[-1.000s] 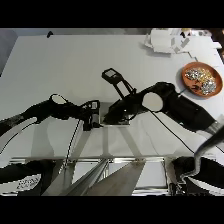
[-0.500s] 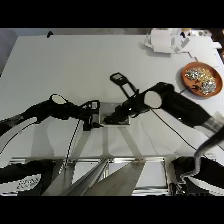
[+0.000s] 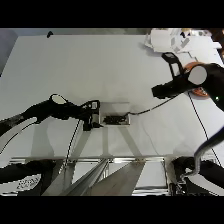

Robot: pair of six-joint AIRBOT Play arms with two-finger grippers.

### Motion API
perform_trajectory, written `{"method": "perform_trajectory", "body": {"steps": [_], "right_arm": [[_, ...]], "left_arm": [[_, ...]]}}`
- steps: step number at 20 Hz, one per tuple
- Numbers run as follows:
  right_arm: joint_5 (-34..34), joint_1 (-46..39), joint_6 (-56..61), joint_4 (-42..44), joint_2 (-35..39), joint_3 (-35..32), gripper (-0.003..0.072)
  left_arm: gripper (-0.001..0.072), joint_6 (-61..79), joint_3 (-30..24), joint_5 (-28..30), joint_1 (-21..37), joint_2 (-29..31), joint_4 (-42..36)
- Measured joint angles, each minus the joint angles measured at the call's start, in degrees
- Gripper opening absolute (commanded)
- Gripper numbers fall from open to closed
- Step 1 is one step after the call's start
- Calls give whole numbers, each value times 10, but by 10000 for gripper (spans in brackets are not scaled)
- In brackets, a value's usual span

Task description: Fold the box and place the chain.

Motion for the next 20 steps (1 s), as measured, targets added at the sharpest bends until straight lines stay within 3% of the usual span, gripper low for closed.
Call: {"method": "perform_trajectory", "body": {"steps": [4, 6, 12, 14, 16, 19, 20], "right_arm": [[2, -60, 5, -19, -60, 0, 446], [-4, -71, 6, -23, -88, -1, 404], [-18, -82, 17, -29, -149, -1, 395], [-23, -83, 19, -29, -162, -1, 332], [-26, -84, 20, -29, -173, -1, 323], [-25, -84, 21, -29, -187, -1, 150], [-21, -84, 21, -31, -190, 0, 48]], "left_arm": [[210, 0, 0, 0, 0, 0, 0], [210, 0, 0, 0, 0, 0, 0], [210, 0, 0, 0, 0, 0, 0], [210, 0, 0, 0, 0, 0, 0], [210, 0, 0, 0, 0, 0, 0], [210, 0, 0, 0, 0, 0, 0], [210, 0, 0, 0, 0, 0, 0]]}}
